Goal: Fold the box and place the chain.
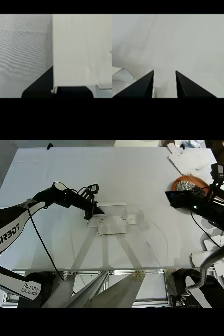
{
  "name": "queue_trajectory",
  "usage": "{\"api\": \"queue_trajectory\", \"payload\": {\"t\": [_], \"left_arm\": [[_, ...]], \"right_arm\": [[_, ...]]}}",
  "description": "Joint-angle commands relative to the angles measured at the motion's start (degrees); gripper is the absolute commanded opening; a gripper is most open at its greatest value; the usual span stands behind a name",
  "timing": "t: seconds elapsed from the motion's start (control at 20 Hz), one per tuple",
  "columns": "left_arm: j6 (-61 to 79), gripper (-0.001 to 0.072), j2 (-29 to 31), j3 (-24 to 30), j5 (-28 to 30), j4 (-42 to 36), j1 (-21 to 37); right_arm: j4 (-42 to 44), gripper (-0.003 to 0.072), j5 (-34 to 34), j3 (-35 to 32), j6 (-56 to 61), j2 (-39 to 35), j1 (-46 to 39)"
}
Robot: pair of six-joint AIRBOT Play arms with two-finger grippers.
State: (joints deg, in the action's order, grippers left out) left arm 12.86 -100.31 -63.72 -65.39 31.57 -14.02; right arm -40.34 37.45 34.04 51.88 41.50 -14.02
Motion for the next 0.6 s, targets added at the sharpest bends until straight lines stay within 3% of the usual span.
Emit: {"api": "queue_trajectory", "payload": {"t": [0.0,0.05,0.25,0.55], "left_arm": [[0.0,0.0012,0.0,0.0,0.2,0.1,0.0],[0.0,0.0012,0.0,0.0,0.2,0.1,0.0],[0.0,0.0012,0.0,0.0,0.2,0.1,0.0],[0.0,0.0012,0.0,0.0,0.2,0.1,0.0]], "right_arm": [[0.4,0.0294,3.6,0.1,-5.6,-0.1,0.0],[1.1,0.0357,6.6,0.1,-9.5,-0.2,0.0],[2.9,0.0423,16.4,0.1,-25.1,-0.2,2.4],[-1.9,0.053,18.4,0.1,-46.7,-0.2,13.8]]}}
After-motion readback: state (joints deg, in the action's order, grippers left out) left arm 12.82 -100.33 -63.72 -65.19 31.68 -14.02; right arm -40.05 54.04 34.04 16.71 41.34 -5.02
